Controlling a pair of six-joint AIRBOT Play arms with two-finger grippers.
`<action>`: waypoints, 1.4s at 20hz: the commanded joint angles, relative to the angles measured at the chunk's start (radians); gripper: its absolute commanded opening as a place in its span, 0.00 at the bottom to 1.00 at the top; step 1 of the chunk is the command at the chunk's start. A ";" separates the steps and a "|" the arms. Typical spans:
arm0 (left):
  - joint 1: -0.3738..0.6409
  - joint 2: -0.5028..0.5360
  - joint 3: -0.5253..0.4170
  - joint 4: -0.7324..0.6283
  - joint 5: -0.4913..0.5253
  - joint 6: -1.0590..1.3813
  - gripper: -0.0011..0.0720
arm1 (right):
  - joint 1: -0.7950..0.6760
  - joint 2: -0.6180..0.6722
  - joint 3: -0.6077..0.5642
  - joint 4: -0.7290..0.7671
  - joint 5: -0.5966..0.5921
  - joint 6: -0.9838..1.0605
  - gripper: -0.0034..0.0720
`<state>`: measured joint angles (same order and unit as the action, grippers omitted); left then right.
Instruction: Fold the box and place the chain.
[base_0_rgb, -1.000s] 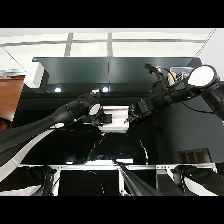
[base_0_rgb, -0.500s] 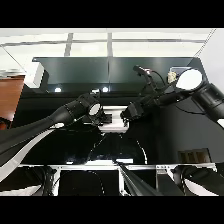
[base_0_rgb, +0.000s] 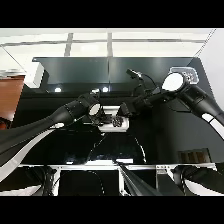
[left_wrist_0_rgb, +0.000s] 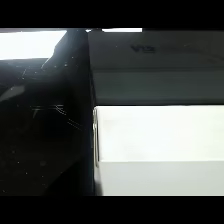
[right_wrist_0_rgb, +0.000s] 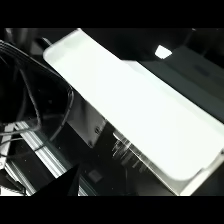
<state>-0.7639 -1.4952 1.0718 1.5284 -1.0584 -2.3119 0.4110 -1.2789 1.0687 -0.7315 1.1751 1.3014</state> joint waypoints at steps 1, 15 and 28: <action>0.001 0.000 0.000 0.000 0.003 0.000 0.05 | -0.076 0.044 0.001 -0.054 0.080 0.000 0.50; -0.011 0.022 0.043 0.040 -0.083 0.046 1.00 | -0.322 0.253 -0.002 -0.352 0.155 0.048 0.50; 0.509 0.615 -0.464 -0.134 -0.018 0.410 0.99 | -0.322 0.252 -0.019 -0.388 0.056 0.048 0.50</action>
<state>-0.4450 -0.9737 0.7498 1.6787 -1.1740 -2.1407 0.0898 -1.0264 1.0588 -1.1110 1.2827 1.3502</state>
